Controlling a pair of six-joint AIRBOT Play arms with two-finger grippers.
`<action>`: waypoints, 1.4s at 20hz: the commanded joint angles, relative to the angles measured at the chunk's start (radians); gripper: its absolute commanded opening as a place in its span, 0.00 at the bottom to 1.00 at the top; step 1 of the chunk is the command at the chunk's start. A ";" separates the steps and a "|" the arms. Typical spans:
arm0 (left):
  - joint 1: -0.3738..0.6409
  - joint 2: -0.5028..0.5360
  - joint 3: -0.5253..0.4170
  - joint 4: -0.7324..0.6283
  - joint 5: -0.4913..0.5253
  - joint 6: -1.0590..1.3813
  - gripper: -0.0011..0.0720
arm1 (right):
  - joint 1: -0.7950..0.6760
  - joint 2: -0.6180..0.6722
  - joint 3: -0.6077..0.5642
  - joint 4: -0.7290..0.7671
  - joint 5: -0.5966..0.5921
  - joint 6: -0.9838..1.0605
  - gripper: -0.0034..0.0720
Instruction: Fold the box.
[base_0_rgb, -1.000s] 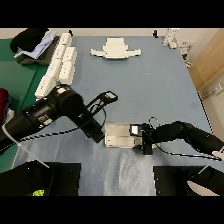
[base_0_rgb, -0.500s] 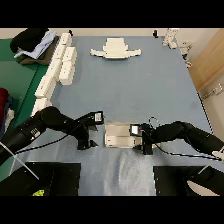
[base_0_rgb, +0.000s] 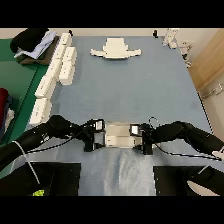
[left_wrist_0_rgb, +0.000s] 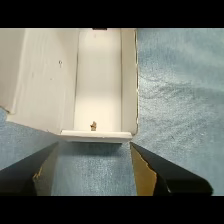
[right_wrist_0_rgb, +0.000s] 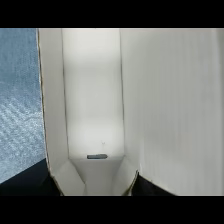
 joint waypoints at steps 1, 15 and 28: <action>-0.005 -0.031 -0.005 -0.036 0.033 0.034 0.97 | 0.000 0.000 0.000 0.000 0.000 0.000 0.73; -0.076 -0.114 0.000 -0.113 0.091 0.142 0.97 | 0.000 0.000 0.000 0.000 0.000 0.000 0.73; -0.114 -0.136 0.018 -0.059 0.114 0.092 0.97 | 0.000 0.000 0.000 0.000 0.000 0.000 0.73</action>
